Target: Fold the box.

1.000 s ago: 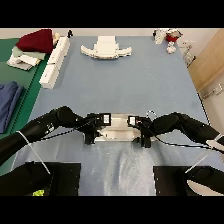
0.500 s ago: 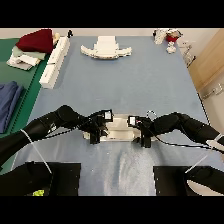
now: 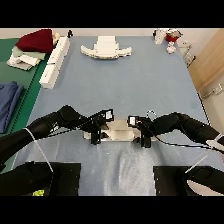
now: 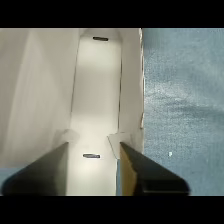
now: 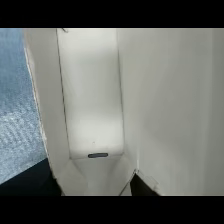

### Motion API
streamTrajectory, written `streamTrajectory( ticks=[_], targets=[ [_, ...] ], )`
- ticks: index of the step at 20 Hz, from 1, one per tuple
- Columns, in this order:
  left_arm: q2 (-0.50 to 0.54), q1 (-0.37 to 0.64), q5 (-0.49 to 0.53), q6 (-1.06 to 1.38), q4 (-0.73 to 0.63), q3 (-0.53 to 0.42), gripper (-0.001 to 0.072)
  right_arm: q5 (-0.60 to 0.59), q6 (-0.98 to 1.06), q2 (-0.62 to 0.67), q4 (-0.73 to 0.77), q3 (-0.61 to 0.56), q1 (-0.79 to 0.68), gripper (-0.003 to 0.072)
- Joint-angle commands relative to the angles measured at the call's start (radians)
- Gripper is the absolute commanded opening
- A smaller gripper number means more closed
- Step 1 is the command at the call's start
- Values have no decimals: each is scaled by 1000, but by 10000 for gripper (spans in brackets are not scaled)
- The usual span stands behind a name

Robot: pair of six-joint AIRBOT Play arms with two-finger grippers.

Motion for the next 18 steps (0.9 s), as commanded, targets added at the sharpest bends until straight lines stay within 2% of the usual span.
streamTrajectory(
  ticks=[1,4,7,9,11,13,16,18],
  targets=[
    [10,1,-8,-77,53,1,24,1,0,0,0,1,1,537],
    [71,1,-16,-266,202,2,14,1,0,0,0,1,1,537],
    [177,1,-41,-652,386,2,14,1,0,0,0,1,1,537],
    [257,6,-92,-933,515,2,14,1,0,0,0,1,1,537],
    [330,50,-156,-1195,649,2,14,1,0,0,0,1,1,537],
    [375,145,-237,-1443,764,2,14,1,0,0,0,1,1,537],
    [362,322,-354,-1514,750,-5,14,1,0,0,0,1,1,537],
    [316,407,-357,-1481,655,-23,13,1,0,0,0,1,1,537]
  ],
)
